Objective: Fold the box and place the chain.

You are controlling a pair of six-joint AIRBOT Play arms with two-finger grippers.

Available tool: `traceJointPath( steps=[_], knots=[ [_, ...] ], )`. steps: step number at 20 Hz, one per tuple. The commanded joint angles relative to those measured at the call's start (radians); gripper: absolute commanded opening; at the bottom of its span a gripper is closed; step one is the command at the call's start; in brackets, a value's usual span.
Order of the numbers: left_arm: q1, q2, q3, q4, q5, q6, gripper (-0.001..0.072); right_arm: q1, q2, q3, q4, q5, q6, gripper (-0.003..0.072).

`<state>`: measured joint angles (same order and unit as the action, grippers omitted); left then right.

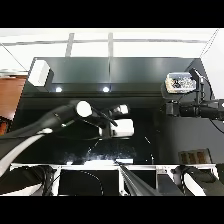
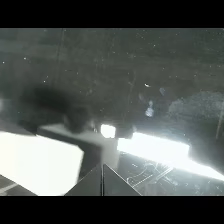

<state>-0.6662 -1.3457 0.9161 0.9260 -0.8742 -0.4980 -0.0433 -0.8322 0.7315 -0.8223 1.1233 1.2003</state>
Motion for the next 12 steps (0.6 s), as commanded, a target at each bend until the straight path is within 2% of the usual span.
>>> traceJointPath(
  steps=[1,5,7,9,10,12],
  knots=[
    [0.218,0.114,0.001,0.211,-0.143,-0.239,0.0341,-0.001,0.001,0.001,0.001,0.002,0.001,0.0013],
    [0.625,0.205,-0.032,0.425,-0.263,-0.419,0.0351,0.0,0.001,0.001,0.001,-0.004,0.001,0.0013],
    [0.86,0.216,-0.06,0.404,-0.245,-0.48,0.035,0.0,0.001,0.001,0.001,-0.012,0.001,0.0013],
    [1.054,0.213,-0.072,0.362,-0.207,-0.482,0.0351,0.0,0.001,0.001,0.001,-0.016,0.001,0.0013],
    [1.13,0.213,-0.072,0.351,-0.164,-0.482,0.0352,0.0,0.001,0.001,0.001,-0.017,0.002,0.0013],
    [1.22,0.211,-0.072,0.328,-0.051,-0.482,0.0359,0.0,0.001,0.001,0.001,-0.018,0.003,0.0013]
  ],
)
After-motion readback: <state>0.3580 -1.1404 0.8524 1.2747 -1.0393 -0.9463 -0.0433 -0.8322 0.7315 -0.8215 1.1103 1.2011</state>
